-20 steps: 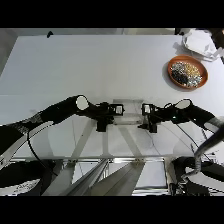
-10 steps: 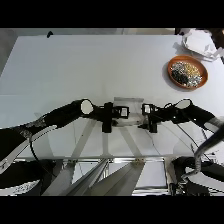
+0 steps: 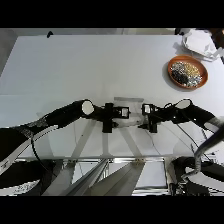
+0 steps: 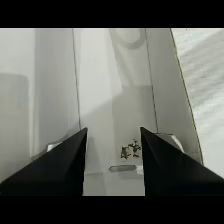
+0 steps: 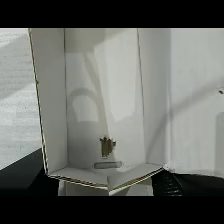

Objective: Fold the box and place the chain.

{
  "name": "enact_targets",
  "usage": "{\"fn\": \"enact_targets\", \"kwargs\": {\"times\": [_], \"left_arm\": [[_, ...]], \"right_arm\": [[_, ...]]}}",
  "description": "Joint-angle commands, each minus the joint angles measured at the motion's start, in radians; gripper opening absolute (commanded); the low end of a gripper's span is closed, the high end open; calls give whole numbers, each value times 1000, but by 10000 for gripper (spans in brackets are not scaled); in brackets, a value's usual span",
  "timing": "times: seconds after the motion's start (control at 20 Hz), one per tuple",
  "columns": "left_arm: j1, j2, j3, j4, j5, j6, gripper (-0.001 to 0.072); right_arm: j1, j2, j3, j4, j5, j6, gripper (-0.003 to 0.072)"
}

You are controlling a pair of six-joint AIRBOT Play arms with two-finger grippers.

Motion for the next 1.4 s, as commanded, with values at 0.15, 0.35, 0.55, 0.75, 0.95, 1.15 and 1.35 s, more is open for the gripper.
{"fn": "enact_targets", "kwargs": {"times": [0.15, 0.35, 0.55, 0.75, 0.95, 1.15, 1.35], "left_arm": [[39, 85, 0, 21, -31, -150, 310], [139, 188, 0, 20, -110, -256, 309], [276, 276, 0, 20, -251, -363, 202], [428, 298, -16, 19, -396, -499, 2], [502, 297, -123, 18, -384, -677, 2], [530, 296, -256, -25, -244, -863, 1], [538, 294, -306, -128, -217, -899, 1]], "right_arm": [[0, 0, 0, 0, 0, 1, 384], [0, 0, 0, 0, 0, 1, 384], [0, 0, 0, 0, 0, 1, 384], [0, 0, 0, 0, 0, 1, 384], [0, 0, 0, 0, 0, 1, 384], [0, 0, 0, 0, 0, 1, 384], [0, 0, 0, 0, 0, 1, 384]]}}
